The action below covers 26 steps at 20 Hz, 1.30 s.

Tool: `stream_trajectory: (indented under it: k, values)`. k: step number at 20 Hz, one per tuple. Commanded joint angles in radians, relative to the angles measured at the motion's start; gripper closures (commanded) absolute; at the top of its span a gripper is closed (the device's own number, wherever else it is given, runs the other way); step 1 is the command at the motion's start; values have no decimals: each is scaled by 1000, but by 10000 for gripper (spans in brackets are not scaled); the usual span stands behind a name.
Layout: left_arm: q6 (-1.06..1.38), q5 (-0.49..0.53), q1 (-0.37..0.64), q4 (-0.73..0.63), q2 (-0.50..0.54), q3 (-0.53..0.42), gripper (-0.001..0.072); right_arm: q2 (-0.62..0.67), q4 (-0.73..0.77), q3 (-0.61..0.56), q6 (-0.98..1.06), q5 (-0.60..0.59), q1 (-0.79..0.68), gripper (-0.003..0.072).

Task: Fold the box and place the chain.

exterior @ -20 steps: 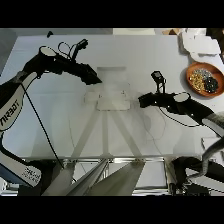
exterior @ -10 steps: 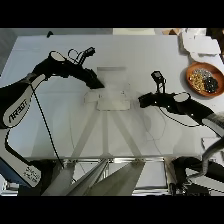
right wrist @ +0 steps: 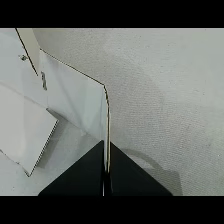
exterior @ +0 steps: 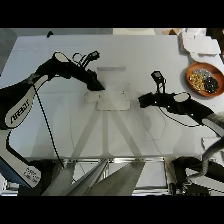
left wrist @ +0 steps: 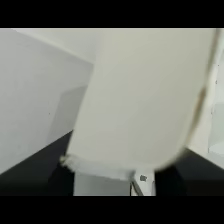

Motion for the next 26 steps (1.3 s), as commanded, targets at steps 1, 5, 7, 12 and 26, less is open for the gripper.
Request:
stream_trajectory:
  k: [1, 5, 7, 12, 26]
  values:
    - [71, -25, -1, 2, 0, 0, 397, 0, 0, -1, 0, 0, 0, 670]
    - [72, -18, 1, -24, -1, 0, 702, 0, 0, -1, 0, 0, 0, 670]
    - [72, -16, 1, -23, -1, 0, 702, 0, 0, -1, 0, 0, 0, 670]
    - [72, -16, 1, -23, -1, 0, 699, 0, 0, -1, 0, 0, 0, 670]
    - [69, 0, -2, -21, -1, 0, 702, 0, 1, -1, 0, 0, 0, 670]
